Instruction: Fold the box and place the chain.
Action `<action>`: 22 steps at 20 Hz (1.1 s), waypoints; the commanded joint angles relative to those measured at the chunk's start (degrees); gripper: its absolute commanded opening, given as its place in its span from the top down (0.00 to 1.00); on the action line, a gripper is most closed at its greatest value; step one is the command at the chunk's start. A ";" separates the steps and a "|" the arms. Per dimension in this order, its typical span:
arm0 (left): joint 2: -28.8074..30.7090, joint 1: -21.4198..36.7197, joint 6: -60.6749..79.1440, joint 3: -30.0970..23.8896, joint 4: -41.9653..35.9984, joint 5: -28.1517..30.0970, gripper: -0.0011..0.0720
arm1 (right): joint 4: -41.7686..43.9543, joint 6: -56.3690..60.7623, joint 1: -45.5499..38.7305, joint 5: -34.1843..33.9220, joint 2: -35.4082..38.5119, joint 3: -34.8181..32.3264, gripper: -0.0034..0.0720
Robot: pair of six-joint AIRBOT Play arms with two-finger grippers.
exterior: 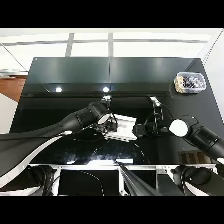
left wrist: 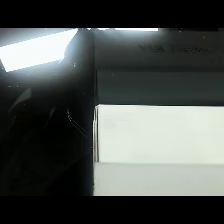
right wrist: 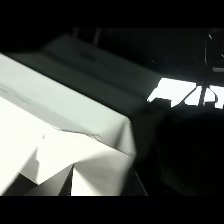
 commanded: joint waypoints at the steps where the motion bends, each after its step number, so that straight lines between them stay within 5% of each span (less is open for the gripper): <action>1: -0.04 0.07 -0.02 0.00 0.04 0.02 0.94 | -9.90 15.76 5.81 -5.81 0.15 -0.46 0.42; 4: -0.04 0.07 -0.02 0.00 0.04 0.04 0.94 | -18.95 28.61 9.99 -1.92 -0.11 -0.46 0.42; 8: -0.04 0.07 -0.02 0.00 0.02 0.04 0.94 | -18.56 30.99 10.78 -0.94 -0.15 -0.46 0.42; 10: -0.04 0.07 -0.02 0.00 0.04 0.04 0.94 | -17.51 31.23 10.78 -0.26 -0.17 -0.46 0.28; 22: -0.04 0.07 -0.02 0.00 0.04 0.04 0.94 | -13.22 31.19 11.21 -4.22 -0.81 -0.44 0.31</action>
